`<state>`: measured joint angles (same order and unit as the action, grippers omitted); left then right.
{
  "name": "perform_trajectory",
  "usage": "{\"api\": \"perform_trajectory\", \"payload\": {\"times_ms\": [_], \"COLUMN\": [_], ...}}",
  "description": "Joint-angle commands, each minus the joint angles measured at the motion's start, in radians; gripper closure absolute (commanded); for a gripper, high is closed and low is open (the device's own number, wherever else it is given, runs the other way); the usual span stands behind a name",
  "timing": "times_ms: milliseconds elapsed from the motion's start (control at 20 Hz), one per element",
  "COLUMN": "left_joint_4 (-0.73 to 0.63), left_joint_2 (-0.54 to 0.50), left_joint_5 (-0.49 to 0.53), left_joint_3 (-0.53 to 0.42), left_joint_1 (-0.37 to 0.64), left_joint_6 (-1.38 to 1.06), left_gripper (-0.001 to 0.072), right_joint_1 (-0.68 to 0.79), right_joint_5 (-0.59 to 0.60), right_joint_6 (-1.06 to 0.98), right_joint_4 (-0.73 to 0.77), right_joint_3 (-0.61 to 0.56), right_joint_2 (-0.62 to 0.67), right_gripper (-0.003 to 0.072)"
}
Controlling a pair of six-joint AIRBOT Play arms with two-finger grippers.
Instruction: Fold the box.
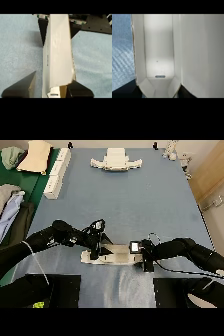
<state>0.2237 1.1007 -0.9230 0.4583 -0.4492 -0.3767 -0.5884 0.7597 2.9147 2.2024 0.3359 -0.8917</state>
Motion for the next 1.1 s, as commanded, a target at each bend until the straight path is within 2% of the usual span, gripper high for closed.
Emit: {"api": "perform_trajectory", "payload": {"times_ms": [0, 100, 200, 400, 450, 500, 550, 650, 750, 900, 950, 1050], "left_joint_4": [-0.007, 0.021, 0.141, 0.435, 0.47, 0.472, 0.451, 0.356, 0.267, 0.208, 0.183, 0.127], "left_joint_2": [-0.002, -0.025, -0.087, -0.298, -0.344, -0.386, -0.415, -0.441, -0.434, -0.385, -0.354, -0.281], "left_joint_5": [-0.001, -0.004, -0.025, -0.214, -0.266, -0.323, -0.367, -0.39, -0.292, -0.03, 0.047, 0.132], "left_joint_3": [0.001, 0.003, 0.003, 0.003, 0.003, 0.003, 0.003, 0.002, 0.003, 0.011, 0.024, 0.064], "left_joint_1": [0.003, 0.021, 0.067, 0.181, 0.194, 0.196, 0.185, 0.133, 0.04, -0.098, -0.116, -0.114], "left_joint_6": [0.015, 0.125, 0.286, 0.701, 0.807, 0.911, 0.97, 1.023, 1.105, 1.165, 1.165, 1.186], "left_gripper": [0.0291, 0.0291, 0.0292, 0.0293, 0.0331, 0.0518, 0.0615, 0.0615, 0.0615, 0.0614, 0.0615, 0.0617], "right_joint_1": [0.0, 0.0, 0.0, 0.0, 0.0, 0.0, 0.0, 0.0, 0.0, 0.0, 0.0, 0.0], "right_joint_5": [0.0, 0.0, 0.0, 0.0, 0.0, 0.0, 0.0, 0.0, 0.0, 0.0, 0.0, 0.0], "right_joint_6": [0.0, 0.0, 0.0, 0.0, 0.0, 0.0, 0.0, 0.0, 0.0, 0.0, 0.0, 0.0], "right_joint_4": [0.001, 0.001, 0.001, 0.001, 0.001, 0.001, 0.001, 0.001, 0.001, 0.001, 0.001, 0.001], "right_joint_3": [0.0, 0.0, 0.0, 0.0, 0.0, 0.0, 0.0, 0.0, 0.0, 0.0, 0.0, 0.0], "right_joint_2": [0.0, 0.0, 0.0, 0.0, 0.0, 0.0, 0.0, 0.0, 0.0, 0.0, 0.0, 0.0], "right_gripper": [0.0119, 0.012, 0.012, 0.012, 0.0119, 0.0119, 0.0119, 0.0119, 0.012, 0.0119, 0.012, 0.012]}}
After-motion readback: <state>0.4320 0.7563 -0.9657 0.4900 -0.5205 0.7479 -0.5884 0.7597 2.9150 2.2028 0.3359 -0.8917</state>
